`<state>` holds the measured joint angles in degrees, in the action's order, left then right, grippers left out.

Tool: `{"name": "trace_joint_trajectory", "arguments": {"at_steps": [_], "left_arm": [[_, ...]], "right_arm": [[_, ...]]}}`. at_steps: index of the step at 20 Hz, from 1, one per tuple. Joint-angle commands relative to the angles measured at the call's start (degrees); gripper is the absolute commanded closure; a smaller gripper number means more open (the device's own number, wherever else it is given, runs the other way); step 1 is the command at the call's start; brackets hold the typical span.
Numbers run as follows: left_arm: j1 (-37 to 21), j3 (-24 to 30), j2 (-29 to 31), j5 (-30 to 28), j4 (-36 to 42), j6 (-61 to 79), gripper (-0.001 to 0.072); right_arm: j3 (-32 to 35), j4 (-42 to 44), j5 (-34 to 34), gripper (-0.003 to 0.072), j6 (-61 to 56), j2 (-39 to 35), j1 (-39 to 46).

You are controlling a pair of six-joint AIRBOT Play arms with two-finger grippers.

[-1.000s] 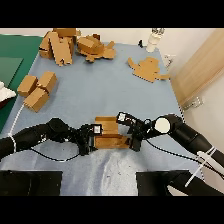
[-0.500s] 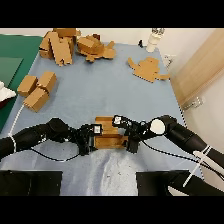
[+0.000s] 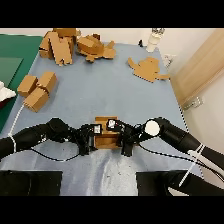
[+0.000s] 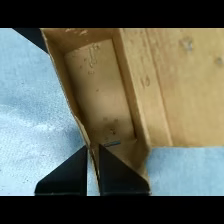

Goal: Fold the box.

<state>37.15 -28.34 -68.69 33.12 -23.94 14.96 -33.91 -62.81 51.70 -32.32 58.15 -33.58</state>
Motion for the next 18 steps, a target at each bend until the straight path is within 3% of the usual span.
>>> {"name": "trace_joint_trajectory", "arguments": {"at_steps": [1,2,4,9,11,13,18], "left_arm": [[0.0,-0.1,0.0,0.1,-0.1,0.2,0.0267],[0.0,-0.1,0.0,0.1,-0.1,0.2,0.0267],[0.0,-0.1,0.0,0.1,-0.1,0.1,0.0267],[0.0,-0.1,0.0,0.1,-0.1,0.1,0.0267],[0.0,-0.1,0.0,0.1,-0.1,0.1,0.0267],[0.0,-0.1,0.0,0.1,-0.1,0.1,0.0267],[0.0,-0.1,0.0,0.1,-0.1,0.1,0.0267]], "right_arm": [[-0.1,-0.8,-1.9,0.0599,0.5,0.7,-0.4],[-0.1,-2.4,-1.6,0.0573,0.5,0.7,-0.4],[-0.1,-5.4,-1.6,0.0258,-2.6,0.1,-0.3],[-0.4,-16.5,-1.0,0.0245,-9.6,-1.2,-0.4],[-0.4,-16.3,-1.0,0.0253,-9.6,-1.2,-0.4],[-0.4,-15.3,-1.3,0.0318,-9.0,-1.2,-0.4],[-0.4,-6.4,-1.2,0.0319,-3.6,-1.0,-0.4]]}}
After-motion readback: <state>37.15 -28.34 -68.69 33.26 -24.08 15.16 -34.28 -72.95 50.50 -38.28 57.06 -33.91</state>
